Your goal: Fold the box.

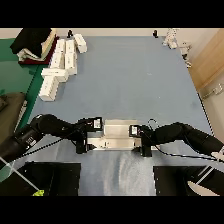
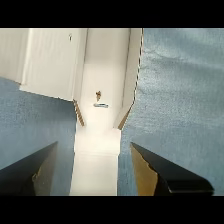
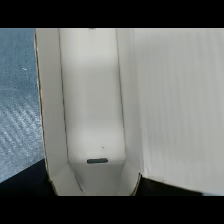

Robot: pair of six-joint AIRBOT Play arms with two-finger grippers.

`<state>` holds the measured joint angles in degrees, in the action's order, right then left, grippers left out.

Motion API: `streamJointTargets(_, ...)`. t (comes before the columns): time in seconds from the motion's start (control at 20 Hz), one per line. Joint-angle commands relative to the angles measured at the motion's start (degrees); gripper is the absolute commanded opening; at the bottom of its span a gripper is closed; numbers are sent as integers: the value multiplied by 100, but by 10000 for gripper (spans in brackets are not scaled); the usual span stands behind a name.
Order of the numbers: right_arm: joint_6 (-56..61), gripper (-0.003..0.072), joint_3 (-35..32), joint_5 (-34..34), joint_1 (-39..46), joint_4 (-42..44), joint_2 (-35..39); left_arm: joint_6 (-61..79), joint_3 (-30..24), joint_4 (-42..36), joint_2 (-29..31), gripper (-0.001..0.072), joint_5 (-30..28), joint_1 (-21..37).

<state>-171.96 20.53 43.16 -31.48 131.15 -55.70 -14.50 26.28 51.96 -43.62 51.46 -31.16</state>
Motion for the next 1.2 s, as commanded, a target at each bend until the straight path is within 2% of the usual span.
streamJointTargets(0.0, 2, 505, -2, -2, -4, 2, 4, 710, -46, -520, -474, 690, -127, 39)
streamJointTargets(0.2, 2, 505, -2, -2, -4, 2, 4, 1069, -46, -876, -789, 688, -350, -166)
streamJointTargets(0.25, 2, 505, -2, -2, -2, 2, 4, 1069, -46, -872, -850, 557, -352, -238)
streamJointTargets(0.3, 2, 505, -2, -2, -4, 2, 4, 1128, -46, -872, -925, 345, -372, -293)
streamJointTargets(0.35, 2, 505, -2, 0, -4, 2, 4, 1244, -46, -874, -990, 283, -444, -326)
streamJointTargets(0.45, 2, 505, -2, -2, -4, 2, 4, 1397, -44, -881, -1075, 282, -658, -424)
streamJointTargets(0.55, 2, 505, -2, -2, -4, 2, 4, 1617, -44, -872, -1108, 47, -861, -531)
streamJointTargets(0.75, 2, 505, -2, 0, -4, 2, 4, 1670, -44, -876, -1108, 47, -1213, -758)
streamJointTargets(1.15, 2, 504, -2, 0, -2, 2, 4, 2011, -44, -1587, -1305, 49, -1244, -780)
